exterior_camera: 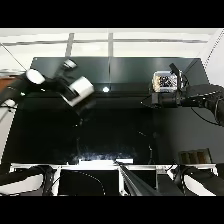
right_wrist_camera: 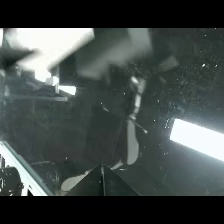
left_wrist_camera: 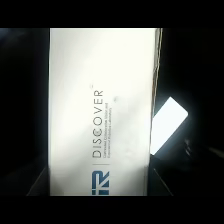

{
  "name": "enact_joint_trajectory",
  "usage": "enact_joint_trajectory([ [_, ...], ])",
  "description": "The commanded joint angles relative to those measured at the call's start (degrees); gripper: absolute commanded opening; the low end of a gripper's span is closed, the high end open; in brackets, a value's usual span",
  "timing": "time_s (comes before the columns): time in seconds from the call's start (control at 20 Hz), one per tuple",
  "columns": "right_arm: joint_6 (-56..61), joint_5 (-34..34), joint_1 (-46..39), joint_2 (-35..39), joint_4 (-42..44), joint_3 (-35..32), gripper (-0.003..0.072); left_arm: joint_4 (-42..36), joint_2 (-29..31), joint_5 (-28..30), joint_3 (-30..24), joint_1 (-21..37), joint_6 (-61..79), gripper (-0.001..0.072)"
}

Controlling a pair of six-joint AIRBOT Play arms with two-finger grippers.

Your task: Fold the box and place the chain.

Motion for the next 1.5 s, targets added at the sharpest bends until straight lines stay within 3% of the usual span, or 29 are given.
enact_joint_trajectory([
  [0.0,0.0,1.3,0.0,0.0,0.0,0.0,0.0017,0.6,-4.6,5.2,6.6,13.6,-14.8,0.0068],
  [0.15,0.0,1.6,0.0,0.0,0.1,0.0,0.0017,6.4,-13.7,2.1,18.6,18.4,-22.8,0.0068],
  [0.35,0.3,1.5,0.0,0.0,0.0,0.0,0.0017,13.8,-27.4,-2.9,36.5,20.7,-27.1,0.0068],
  [0.45,1.8,1.5,0.0,0.0,0.0,0.0,0.0017,18.9,-32.8,-5.0,43.5,20.7,-31.8,0.0067],
  [0.55,2.0,1.8,0.0,0.0,0.0,0.0,0.0017,18.8,-36.4,-4.9,47.7,20.7,-35.1,0.0071],
  [0.6,2.1,1.9,0.0,0.0,0.0,0.0,0.0017,17.4,-37.4,-4.8,48.5,20.6,-35.0,0.018],
  [0.65,2.2,2.2,0.0,0.0,0.0,0.0,0.0017,17.3,-37.8,-4.8,48.7,20.3,-35.0,0.0656],
  [0.7,2.3,2.4,0.0,0.0,0.1,0.0,0.0017,18.6,-37.8,-5.3,49.2,20.0,-35.1,0.0703],
  [0.9,2.8,2.7,0.0,0.0,0.1,0.0,0.0017,25.8,-37.0,-18.8,60.2,19.7,-39.8,0.0703],
  [1.1,1.5,1.9,-1.0,0.0,-0.5,2.8,0.0017,27.0,-26.1,-28.0,57.9,19.7,-41.5,0.0702],
  [1.15,1.8,1.0,-1.7,0.0,-2.8,5.1,0.0017,24.8,-22.8,-31.1,56.7,19.6,-42.5,0.0668],
  [1.2,6.3,-0.6,-2.4,0.1,-9.1,8.3,0.0016,21.7,-20.2,-35.0,56.0,19.5,-45.2,0.0457],
  [1.25,16.1,-2.0,-2.5,0.6,-20.6,11.3,0.0015,17.3,-17.7,-41.3,55.0,19.5,-46.4,0.0029],
  [1.35,31.2,-2.2,-0.2,4.9,-47.9,12.9,0.0015,13.5,-12.9,-47.5,49.2,17.5,-46.2,0.0026],
  [1.4,37.4,-1.6,1.6,8.3,-57.5,11.8,0.0015,16.2,-8.6,-46.1,43.1,15.1,-45.7,0.0025],
  [1.45,40.0,0.6,3.2,12.2,-62.1,9.7,0.0016,18.3,-2.8,-39.7,35.0,12.3,-46.3,0.0025],
])
